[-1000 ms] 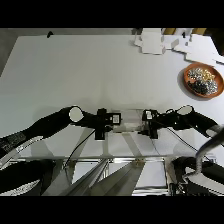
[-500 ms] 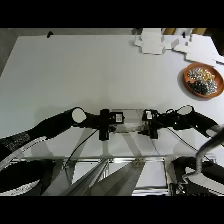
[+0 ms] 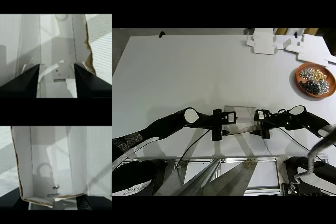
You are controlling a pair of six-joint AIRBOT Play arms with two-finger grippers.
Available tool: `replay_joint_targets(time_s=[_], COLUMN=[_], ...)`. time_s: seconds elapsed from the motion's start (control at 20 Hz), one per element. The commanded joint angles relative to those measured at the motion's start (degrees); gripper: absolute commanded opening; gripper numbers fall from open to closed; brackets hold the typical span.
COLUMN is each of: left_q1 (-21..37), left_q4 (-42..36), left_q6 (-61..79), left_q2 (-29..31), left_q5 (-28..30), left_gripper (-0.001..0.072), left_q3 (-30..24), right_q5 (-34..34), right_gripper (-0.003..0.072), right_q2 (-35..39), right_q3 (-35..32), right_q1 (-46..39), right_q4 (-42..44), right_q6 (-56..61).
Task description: Fold the box and place the chain.
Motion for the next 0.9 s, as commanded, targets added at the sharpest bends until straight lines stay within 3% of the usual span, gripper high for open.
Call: replay_joint_targets(time_s=[0.0, 0.05, 0.15, 0.2, 0.25, 0.3, 0.55, 0.85], left_q1=[0.0, 0.1, 0.2, 0.3, 0.3, 0.3, 1.8, 7.2], left_q4=[1.1, 1.7, 3.4, 4.8, 6.3, 8.0, 14.4, 29.2], left_q6=[-0.2, -0.3, -1.5, -3.2, -5.5, -8.3, -19.5, -48.5], left_q2=[0.0, 0.3, 1.6, 2.7, 3.7, 4.9, 11.3, 21.9], left_q5=[0.0, -0.3, -1.6, -2.3, -2.6, -2.6, -6.4, -15.7], left_gripper=[0.0481, 0.0443, 0.0197, 0.0119, 0.0101, 0.0001, 0.0004, 0.001], left_q3=[0.0, 0.0, 0.0, 0.0, 0.0, 0.0, 0.0, 0.0], right_q5=[0.0, 0.0, 0.0, 0.0, 0.0, 0.0, 0.0, 0.0], right_gripper=[0.0316, 0.0316, 0.0316, 0.0316, 0.0316, 0.0316, 0.0316, 0.0316], right_q2=[0.0, 0.0, 0.0, 0.0, 0.0, 0.0, 0.0, 0.0], right_q3=[0.0, 0.0, 0.0, 0.0, 0.0, 0.0, 0.0, 0.0], right_q1=[0.0, 0.0, 0.0, 0.0, 0.0, 0.0, 0.0, 0.0], right_q4=[0.0, 0.0, 0.0, 0.0, 0.0, 0.0, 0.0, 0.0], right_q6=[0.1, 0.1, 0.1, 0.1, 0.1, 0.1, 0.1, 0.1])
